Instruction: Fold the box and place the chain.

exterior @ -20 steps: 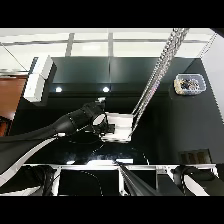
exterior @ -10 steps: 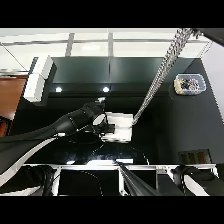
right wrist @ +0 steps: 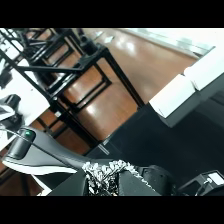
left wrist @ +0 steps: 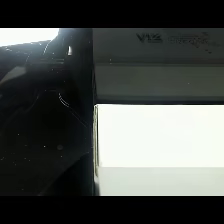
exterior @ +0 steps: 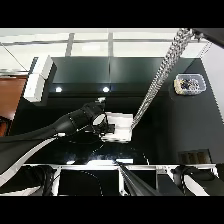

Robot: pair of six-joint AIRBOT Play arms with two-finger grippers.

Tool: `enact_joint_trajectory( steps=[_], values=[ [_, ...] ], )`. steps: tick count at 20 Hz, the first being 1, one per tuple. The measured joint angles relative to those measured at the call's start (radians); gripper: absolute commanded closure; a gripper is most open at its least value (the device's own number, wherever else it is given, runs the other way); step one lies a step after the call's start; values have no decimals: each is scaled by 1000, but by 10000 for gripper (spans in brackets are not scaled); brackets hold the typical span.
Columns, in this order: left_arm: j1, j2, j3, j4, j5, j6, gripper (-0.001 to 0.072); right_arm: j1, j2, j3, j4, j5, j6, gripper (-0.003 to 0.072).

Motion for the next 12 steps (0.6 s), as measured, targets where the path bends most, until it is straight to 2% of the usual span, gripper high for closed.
enact_joint_trajectory(
  steps=[4,12],
  values=[
    [0,0,0,0,0,0,682,69,-12,0,-32,-33,-3,683],
    [0,0,0,0,0,0,682,186,-46,-44,-229,-55,27,682]
  ],
)
